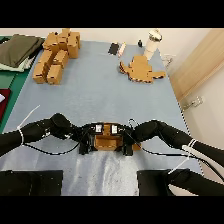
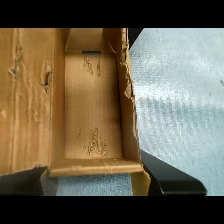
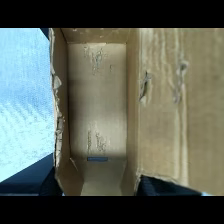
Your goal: Fold the box.
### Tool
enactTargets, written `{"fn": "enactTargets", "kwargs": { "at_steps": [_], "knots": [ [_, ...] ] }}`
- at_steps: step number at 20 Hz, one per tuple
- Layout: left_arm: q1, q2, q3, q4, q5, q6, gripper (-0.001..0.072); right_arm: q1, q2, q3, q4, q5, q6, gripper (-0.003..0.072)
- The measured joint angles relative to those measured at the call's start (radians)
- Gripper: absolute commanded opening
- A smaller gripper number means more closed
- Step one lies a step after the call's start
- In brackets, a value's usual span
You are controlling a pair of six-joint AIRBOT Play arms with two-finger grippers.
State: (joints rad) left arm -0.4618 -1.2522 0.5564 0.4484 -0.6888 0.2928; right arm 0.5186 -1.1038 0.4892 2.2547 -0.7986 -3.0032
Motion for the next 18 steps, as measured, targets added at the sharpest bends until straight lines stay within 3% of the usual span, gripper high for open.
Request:
{"fn": "enactTargets", "kwargs": {
  "at_steps": [18],
  "knots": [
    [-0.006,0.0,0.0,0.0,0.016,-0.014,0.0585,0.0,0.0,0.0,0.0,0.0,0.0,0.0511]
  ]
}}
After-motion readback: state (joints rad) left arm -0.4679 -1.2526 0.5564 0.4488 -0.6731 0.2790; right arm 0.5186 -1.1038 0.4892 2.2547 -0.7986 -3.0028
